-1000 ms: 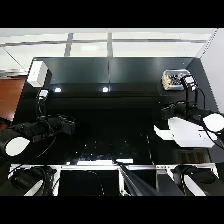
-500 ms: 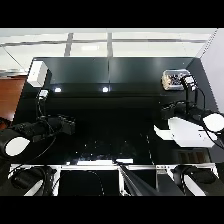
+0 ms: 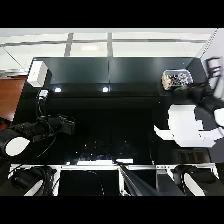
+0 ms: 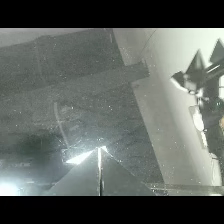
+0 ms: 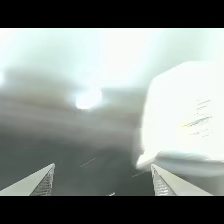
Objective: Fold the box and place the chain.
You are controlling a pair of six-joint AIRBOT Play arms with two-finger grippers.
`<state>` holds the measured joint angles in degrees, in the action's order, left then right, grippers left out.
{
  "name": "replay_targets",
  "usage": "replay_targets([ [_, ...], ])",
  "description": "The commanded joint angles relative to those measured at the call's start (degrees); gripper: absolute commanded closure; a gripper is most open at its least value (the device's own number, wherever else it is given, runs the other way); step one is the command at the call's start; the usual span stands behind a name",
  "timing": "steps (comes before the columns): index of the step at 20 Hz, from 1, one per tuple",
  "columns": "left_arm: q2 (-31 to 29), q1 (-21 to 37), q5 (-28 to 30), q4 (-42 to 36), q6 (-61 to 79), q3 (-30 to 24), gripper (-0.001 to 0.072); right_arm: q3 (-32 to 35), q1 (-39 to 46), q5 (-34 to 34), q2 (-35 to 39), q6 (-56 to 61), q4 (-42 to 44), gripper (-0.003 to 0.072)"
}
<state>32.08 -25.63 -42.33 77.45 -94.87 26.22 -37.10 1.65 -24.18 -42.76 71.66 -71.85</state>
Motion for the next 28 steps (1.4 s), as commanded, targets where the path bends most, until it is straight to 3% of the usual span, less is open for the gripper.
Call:
replay_targets([
  [1,0.0,0.0,0.0,0.0,0.1,0.0,0.0688,-5.2,15.9,4.4,-1.3,15.1,-19.3,-0.0020],
  [3,0.0,0.0,0.0,0.0,0.1,0.0,0.0688,-7.5,30.4,1.6,-4.2,23.9,-20.1,-0.0020],
  [5,0.0,0.0,0.0,0.0,0.1,0.0,0.0688,-9.9,42.6,-5.8,-8.6,25.3,-16.5,-0.0019],
  [8,0.0,0.0,0.0,0.0,0.1,0.0,0.0688,-13.6,53.4,-22.6,-18.4,12.6,-10.5,-0.0019],
  [13,0.0,0.0,0.2,0.0,0.1,0.0,0.0688,-21.2,57.1,-51.9,-36.3,-13.5,-0.3,-0.0019],
  [18,0.0,0.0,0.2,0.0,0.1,0.0,0.0688,-21.4,56.0,-54.5,-38.5,-18.5,-0.1,-0.0018],
  [19,0.0,0.0,0.2,0.0,0.1,0.0,0.0688,-21.4,56.0,-54.4,-38.5,-19.2,0.0,0.0074],
  [21,0.0,0.0,0.2,0.0,0.1,0.0,0.0688,-21.4,55.9,-54.6,-38.5,-20.5,0.1,0.0405],
  [22,0.0,0.0,0.2,0.0,0.1,0.0,0.0688,-21.4,55.9,-55.3,-38.4,-21.0,0.6,0.0610],
  [23,0.0,0.0,0.2,0.0,0.1,0.0,0.0688,-21.4,55.8,-56.5,-38.3,-22.8,1.7,0.0679],
  [28,0.0,0.0,0.2,0.0,0.1,0.0,0.0688,-21.0,50.3,-56.2,-32.9,-24.4,12.5,0.0672],
])
